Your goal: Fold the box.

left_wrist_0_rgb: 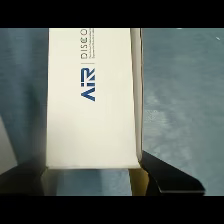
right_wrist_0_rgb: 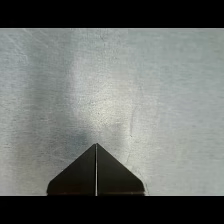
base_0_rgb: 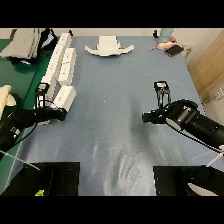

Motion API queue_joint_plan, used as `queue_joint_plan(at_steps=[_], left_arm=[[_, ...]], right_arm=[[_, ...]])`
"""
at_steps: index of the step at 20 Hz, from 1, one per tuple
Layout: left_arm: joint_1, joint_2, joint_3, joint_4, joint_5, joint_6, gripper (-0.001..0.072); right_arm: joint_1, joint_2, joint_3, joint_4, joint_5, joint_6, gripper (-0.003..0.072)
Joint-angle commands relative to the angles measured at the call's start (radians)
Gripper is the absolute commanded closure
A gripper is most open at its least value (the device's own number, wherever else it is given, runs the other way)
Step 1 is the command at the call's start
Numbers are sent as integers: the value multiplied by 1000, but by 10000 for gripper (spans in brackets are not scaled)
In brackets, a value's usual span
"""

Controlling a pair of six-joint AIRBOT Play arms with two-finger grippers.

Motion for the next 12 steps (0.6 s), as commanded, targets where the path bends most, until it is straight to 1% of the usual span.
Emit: queue_joint_plan(at_steps=[1, 4, 6, 12], left_arm=[[73, -87, 38, 20, 51, -41, 200], [73, -206, 119, 19, 56, -41, 200], [64, -285, 190, 12, 56, -41, 200], [-35, -495, 389, 12, 116, -43, 200]], right_arm=[[0, -3, 0, 1, -11, 1, 684], [0, -3, 0, 1, -32, 1, 684], [0, -3, 0, 2, -57, 1, 683], [0, -7, 0, 1, -86, 1, 684]])
